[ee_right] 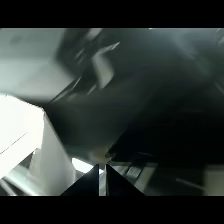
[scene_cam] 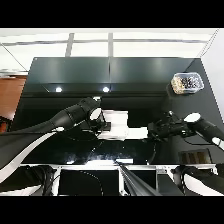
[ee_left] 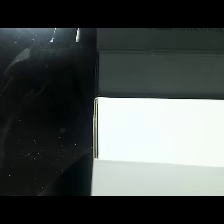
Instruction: Fold the box and place the chain.
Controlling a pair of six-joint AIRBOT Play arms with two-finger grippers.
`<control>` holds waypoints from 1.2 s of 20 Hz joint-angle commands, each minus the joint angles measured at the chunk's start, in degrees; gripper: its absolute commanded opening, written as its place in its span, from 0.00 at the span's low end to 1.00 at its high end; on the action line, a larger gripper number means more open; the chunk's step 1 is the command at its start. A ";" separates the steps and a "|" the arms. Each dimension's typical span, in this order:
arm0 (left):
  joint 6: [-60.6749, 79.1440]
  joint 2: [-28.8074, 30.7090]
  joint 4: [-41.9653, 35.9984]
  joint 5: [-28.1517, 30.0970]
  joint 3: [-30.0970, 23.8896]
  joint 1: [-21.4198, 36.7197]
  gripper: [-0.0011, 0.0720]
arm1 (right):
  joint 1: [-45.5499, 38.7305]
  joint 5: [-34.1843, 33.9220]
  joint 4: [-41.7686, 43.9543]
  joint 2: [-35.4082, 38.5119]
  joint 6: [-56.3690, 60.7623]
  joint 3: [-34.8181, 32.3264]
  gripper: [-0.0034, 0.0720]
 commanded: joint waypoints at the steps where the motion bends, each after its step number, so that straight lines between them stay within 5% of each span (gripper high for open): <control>1: 0.00 -0.02 0.00 0.00 0.04 0.02 0.06 | 5.46 -1.14 11.58 -3.15 -8.90 1.70 0.11; 2: 0.00 -0.02 0.00 0.02 0.04 0.02 0.06 | 5.44 -0.22 12.37 -3.10 -10.86 2.91 0.23; 4: 0.00 -0.02 0.00 0.00 0.04 0.02 0.06 | 5.44 3.45 12.52 -3.06 -16.74 5.44 0.83; 5: 0.00 -0.02 0.00 0.00 0.04 0.02 0.06 | 5.44 4.48 12.48 -3.04 -17.73 6.27 0.89; 11: 0.00 -0.02 0.04 0.02 0.04 0.04 0.06 | 6.40 4.22 12.55 -2.99 -17.77 7.26 0.88; 16: 0.00 -0.02 0.04 0.00 0.04 0.04 0.06 | 15.54 -3.26 10.43 -2.99 -12.22 8.92 0.81; 19: 0.00 -0.02 0.02 0.00 0.04 0.04 0.06 | 21.77 -7.54 1.11 -2.99 0.00 13.99 0.68; 24: 0.00 -0.02 0.02 0.02 0.04 0.04 0.06 | 30.62 -7.21 -27.10 -2.99 31.23 23.10 0.68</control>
